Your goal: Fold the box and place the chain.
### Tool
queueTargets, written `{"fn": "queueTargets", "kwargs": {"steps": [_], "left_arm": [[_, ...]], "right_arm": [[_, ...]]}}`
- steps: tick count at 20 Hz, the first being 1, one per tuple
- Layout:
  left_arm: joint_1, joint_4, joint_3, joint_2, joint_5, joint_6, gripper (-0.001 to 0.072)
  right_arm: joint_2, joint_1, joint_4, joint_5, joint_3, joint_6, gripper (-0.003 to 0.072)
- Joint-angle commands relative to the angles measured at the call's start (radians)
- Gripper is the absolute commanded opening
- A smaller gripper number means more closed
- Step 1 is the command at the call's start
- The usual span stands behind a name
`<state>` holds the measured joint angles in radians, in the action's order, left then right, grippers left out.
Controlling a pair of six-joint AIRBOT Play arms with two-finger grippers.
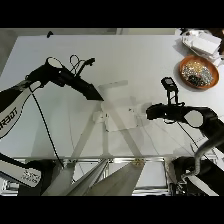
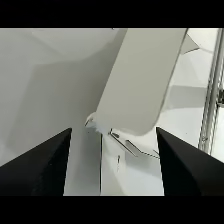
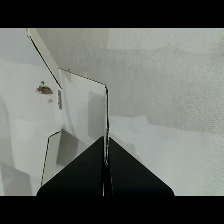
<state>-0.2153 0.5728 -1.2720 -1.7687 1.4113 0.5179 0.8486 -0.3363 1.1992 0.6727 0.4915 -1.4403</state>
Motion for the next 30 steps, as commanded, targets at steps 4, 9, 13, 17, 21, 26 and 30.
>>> {"fn": "queueTargets", "kwargs": {"steps": [4,9,13,17,21,26,30], "left_arm": [[-0.087,-0.077,0.022,-0.051,-0.080,-0.116,0.0572],[-0.125,-0.076,0.022,-0.051,-0.141,-0.155,0.0338],[-0.120,0.010,0.022,-0.048,-0.134,-0.156,0.0002],[-0.126,0.027,0.022,-0.043,-0.104,-0.205,0.0001],[-0.137,0.072,0.022,0.019,-0.090,-0.227,0.0000],[-0.188,0.144,0.047,0.187,-0.065,-0.234,-0.0004],[-0.249,0.132,0.251,0.362,-0.214,-0.327,-0.0004]], "right_arm": [[-0.001,-0.001,-0.003,0.001,-0.001,0.000,0.0021],[-0.001,-0.001,-0.003,0.001,-0.001,0.000,0.0021],[-0.001,-0.001,-0.003,0.001,-0.001,0.000,0.0021],[-0.001,-0.001,-0.003,-0.001,0.000,0.000,0.0062],[-0.029,0.000,0.010,0.049,0.019,0.000,0.0322],[-0.137,0.000,0.069,0.222,0.053,0.000,0.0324],[-0.259,0.000,0.088,0.359,0.053,0.000,0.0323]]}}
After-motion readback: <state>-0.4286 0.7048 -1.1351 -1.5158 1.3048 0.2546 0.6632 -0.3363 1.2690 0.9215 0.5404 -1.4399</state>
